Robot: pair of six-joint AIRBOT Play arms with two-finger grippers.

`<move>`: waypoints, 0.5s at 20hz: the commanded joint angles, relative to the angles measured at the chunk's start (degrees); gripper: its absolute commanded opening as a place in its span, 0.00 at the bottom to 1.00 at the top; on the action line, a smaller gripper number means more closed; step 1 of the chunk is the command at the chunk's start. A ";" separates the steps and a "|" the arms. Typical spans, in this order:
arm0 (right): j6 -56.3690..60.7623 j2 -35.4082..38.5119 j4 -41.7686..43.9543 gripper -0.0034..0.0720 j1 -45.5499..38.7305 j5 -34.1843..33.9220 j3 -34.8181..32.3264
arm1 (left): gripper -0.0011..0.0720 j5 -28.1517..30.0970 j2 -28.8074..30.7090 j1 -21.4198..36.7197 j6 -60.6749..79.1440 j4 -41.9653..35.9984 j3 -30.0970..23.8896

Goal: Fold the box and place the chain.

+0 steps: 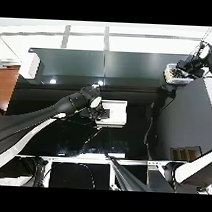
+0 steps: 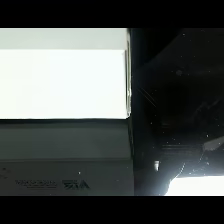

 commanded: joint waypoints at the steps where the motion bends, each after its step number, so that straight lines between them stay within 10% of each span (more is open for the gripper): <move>1: -1.38 -2.73 1.64 0.84 -0.59 -1.07 2.40 | 0.06 -0.02 -0.02 0.02 -0.02 0.00 0.04; 8: -1.55 -4.68 1.64 0.68 -0.59 -0.22 2.43 | 0.06 -0.02 -0.02 0.02 0.00 0.00 0.04; 10: -1.55 -4.63 1.64 0.30 -0.61 0.24 2.69 | 0.06 -0.02 -0.02 0.02 0.00 0.00 0.04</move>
